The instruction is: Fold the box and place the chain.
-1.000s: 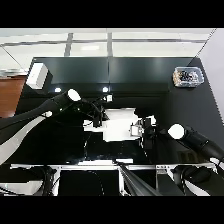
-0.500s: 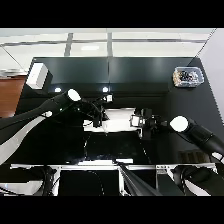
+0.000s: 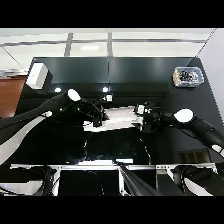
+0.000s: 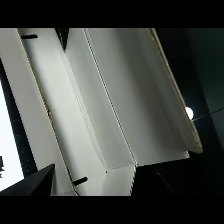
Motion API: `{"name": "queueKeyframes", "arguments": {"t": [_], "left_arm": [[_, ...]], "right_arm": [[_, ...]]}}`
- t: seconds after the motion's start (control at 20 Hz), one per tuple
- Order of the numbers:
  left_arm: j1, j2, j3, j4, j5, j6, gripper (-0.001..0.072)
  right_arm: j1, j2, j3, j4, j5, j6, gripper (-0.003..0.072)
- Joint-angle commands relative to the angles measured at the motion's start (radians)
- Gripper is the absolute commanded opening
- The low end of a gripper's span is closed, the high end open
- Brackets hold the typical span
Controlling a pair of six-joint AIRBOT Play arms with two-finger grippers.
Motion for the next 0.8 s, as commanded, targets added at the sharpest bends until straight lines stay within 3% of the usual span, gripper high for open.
{"name": "queueKeyframes", "arguments": {"t": [0.0,0.5,0.75], "left_arm": [[0.000,0.000,0.001,0.002,-0.003,0.001,0.0021],[0.000,0.007,0.001,0.003,-0.003,0.001,0.0022],[0.000,0.006,0.001,0.003,-0.002,0.001,0.0022]], "right_arm": [[-0.023,-0.029,0.006,0.070,0.066,-0.055,0.0711],[-0.022,-0.029,0.006,0.064,0.212,-0.032,0.0711],[-0.021,-0.051,0.006,-0.012,0.170,-0.040,0.0711]]}}
